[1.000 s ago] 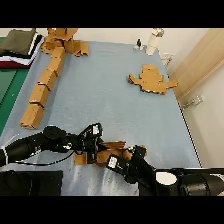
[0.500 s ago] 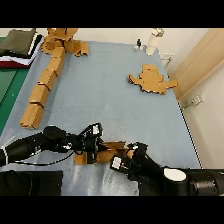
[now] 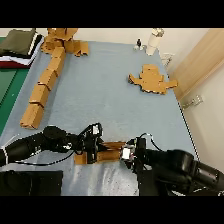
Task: Fold the box.
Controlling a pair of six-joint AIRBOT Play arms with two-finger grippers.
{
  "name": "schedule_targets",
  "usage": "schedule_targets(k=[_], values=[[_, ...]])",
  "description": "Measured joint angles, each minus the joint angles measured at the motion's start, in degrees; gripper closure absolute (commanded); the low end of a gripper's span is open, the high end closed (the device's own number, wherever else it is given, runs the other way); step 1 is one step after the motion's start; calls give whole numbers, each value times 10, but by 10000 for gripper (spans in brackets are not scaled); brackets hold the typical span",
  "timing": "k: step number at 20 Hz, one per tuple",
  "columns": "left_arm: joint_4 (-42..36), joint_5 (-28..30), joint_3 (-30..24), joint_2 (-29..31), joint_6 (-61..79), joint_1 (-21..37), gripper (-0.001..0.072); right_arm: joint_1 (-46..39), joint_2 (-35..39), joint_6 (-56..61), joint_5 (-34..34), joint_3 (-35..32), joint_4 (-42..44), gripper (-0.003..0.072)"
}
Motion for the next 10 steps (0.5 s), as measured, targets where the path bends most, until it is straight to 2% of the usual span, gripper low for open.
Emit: schedule_targets(k=[2,5,10], values=[[0,0,0,0,0,0,698,-83,-34,-176,-1,4,140,-34],[0,0,0,0,0,0,698,-160,-91,-345,-15,20,274,-34],[0,0,0,0,0,0,698,-204,-159,-455,-28,38,360,-34]])
